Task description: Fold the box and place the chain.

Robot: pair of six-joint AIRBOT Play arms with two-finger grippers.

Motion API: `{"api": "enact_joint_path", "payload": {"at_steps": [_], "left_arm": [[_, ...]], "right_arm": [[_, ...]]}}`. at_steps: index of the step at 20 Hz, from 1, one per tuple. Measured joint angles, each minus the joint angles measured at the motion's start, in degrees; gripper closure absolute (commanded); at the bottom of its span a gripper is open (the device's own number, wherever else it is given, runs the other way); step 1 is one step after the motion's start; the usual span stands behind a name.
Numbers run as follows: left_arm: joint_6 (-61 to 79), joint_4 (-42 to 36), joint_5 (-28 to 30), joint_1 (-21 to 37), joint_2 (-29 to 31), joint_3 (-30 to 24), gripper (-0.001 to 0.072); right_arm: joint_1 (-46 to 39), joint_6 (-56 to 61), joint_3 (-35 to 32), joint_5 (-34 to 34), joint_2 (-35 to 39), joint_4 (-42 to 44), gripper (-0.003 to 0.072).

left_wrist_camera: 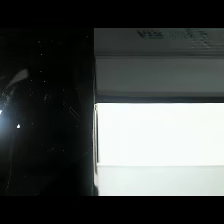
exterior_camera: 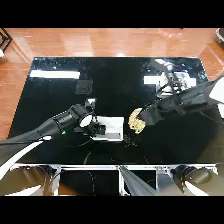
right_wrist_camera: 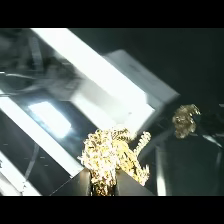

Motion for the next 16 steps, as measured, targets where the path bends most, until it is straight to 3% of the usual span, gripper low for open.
{"api": "enact_joint_path", "payload": {"at_steps": [7, 16], "left_arm": [[-0.04, 0.0, 0.0, 0.0, 0.0, 0.0, 0.0693], [-0.2, 0.0, 0.02, 0.0, 0.0, 0.0, 0.0693]], "right_arm": [[10.16, 2.12, -1.03, -11.63, -5.27, 2.01, 0.0667], [13.18, 2.51, -1.44, -15.1, -12.33, -2.12, 0.0666]]}}
